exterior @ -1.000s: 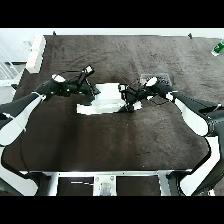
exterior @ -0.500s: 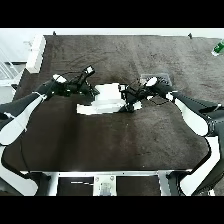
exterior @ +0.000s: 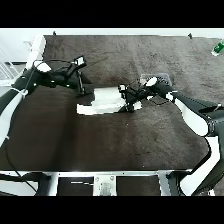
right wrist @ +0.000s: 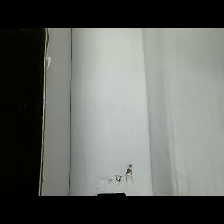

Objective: Fold the box and place the chain.

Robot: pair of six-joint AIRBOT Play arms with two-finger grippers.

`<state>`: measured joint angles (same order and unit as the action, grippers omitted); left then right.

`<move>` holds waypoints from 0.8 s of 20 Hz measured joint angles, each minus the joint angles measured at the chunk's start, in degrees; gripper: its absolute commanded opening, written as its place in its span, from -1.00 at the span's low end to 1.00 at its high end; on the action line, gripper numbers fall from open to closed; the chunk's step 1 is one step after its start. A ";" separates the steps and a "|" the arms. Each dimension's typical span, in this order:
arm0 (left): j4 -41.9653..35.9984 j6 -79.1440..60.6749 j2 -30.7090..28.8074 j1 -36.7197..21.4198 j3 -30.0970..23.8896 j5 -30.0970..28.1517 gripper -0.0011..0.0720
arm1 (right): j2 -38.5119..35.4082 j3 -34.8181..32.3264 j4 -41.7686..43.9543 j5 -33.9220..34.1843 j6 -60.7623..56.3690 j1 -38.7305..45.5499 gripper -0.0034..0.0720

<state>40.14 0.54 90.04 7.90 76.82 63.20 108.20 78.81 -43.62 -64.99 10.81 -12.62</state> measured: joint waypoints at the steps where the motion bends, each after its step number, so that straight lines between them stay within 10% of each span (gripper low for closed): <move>1: 2.14 -0.02 -0.33 -0.17 -0.20 1.40 0.67 | 0.00 0.00 0.02 0.00 -0.02 0.00 0.40; 16: 10.71 -5.68 4.90 4.63 -4.90 -0.26 0.67 | 0.00 0.00 0.07 0.00 -0.09 0.00 0.40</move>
<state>50.85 -5.15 94.94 12.53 71.92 62.94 108.20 78.81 -43.55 -64.99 10.72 -12.62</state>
